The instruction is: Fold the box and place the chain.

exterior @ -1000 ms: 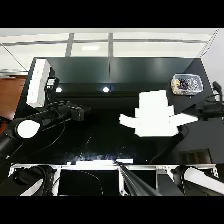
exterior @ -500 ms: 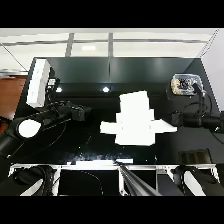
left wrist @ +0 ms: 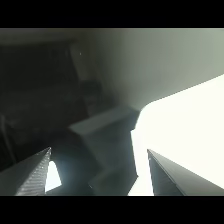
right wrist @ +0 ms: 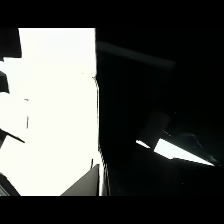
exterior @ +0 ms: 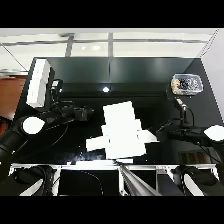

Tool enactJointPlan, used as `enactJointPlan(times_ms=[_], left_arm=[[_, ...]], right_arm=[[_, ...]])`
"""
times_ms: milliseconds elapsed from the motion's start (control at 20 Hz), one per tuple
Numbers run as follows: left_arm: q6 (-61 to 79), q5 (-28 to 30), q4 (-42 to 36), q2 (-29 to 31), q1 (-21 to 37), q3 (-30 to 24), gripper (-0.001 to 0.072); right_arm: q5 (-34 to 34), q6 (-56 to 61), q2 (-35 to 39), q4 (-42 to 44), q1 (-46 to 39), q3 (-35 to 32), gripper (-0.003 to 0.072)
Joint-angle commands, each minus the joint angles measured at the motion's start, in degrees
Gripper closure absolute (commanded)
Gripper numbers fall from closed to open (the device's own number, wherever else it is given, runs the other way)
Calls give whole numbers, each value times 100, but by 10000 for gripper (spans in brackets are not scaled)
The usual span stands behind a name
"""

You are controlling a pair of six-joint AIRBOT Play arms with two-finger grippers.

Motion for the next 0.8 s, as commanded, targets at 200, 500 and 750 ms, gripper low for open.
enactJointPlan(times_ms=[200,500,750], left_arm=[[-136,-1257,-898,-649,129,0,12],[1950,-2293,-2621,-1773,455,-2,11],[4341,-3042,-4428,-2918,249,4,12]], right_arm=[[-503,-339,24,188,772,-129,637],[-415,-337,24,186,772,-129,637],[-417,-317,24,186,772,-129,637]])
